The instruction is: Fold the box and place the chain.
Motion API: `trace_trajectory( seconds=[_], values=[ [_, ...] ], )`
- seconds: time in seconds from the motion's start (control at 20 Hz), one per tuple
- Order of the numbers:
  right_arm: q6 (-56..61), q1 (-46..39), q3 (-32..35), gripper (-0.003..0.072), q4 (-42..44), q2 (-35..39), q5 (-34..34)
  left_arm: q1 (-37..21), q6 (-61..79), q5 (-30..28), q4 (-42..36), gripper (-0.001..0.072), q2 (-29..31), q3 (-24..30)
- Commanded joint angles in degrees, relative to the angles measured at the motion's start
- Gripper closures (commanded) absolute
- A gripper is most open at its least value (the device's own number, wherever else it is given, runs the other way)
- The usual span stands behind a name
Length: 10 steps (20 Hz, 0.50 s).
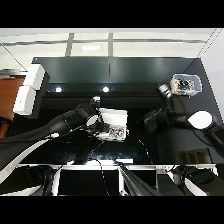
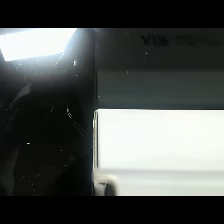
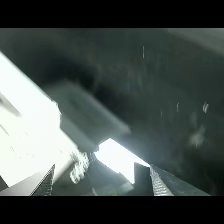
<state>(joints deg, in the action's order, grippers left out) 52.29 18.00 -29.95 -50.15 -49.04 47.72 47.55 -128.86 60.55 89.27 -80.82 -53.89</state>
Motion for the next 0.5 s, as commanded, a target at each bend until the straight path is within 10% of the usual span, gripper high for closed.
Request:
trace_trajectory(
  seconds=[0.0, 0.45],
  values=[
    [-10.9, 6.4, 6.3, -0.0034, -2.8, -2.3, -5.5, 0.0, 0.0, -0.1, 0.0, 0.0677, 0.0, 0.0],
    [-23.5, 17.4, 8.9, -0.0034, -0.5, -5.0, -23.3, 0.0, 0.0, 0.2, 0.0, 0.0677, 0.0, 0.0]
  ],
)
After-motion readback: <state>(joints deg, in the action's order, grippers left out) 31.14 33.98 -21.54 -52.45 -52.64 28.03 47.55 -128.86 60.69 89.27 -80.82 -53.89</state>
